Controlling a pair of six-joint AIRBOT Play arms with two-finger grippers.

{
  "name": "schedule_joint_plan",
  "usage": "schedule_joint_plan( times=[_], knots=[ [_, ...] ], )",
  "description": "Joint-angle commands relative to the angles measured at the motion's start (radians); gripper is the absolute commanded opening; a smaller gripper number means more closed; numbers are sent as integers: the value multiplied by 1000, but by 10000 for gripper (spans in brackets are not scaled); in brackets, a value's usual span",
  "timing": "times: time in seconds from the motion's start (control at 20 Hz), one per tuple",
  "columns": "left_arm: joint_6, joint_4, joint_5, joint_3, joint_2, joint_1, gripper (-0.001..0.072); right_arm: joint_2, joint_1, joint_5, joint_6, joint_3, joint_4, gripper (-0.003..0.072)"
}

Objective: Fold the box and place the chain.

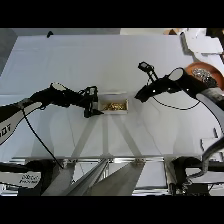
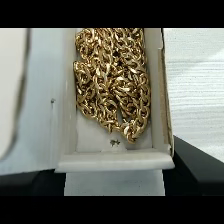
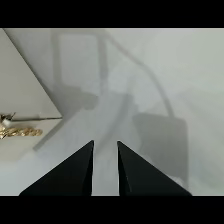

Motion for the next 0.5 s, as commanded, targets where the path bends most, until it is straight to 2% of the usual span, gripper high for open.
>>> schedule_joint_plan(
  times=[0.0, 0.15, 0.2, 0.25, 0.45],
  knots=[
    [0, 0, 0, 0, 0, 0, 276, -77, 17, 4, -117, -2, 74, 145],
    [0, 0, 0, 0, 0, 0, 276, -76, 20, 11, -136, -2, 109, 144],
    [0, 0, 0, 0, 0, 0, 276, -76, 21, 20, -136, -2, 116, 116],
    [0, 0, 0, 0, 0, 0, 276, -76, 21, 44, -143, -2, 122, 42],
    [0, 0, 0, 0, 0, 0, 276, -75, 20, 97, -169, -2, 179, 12]
  ],
)
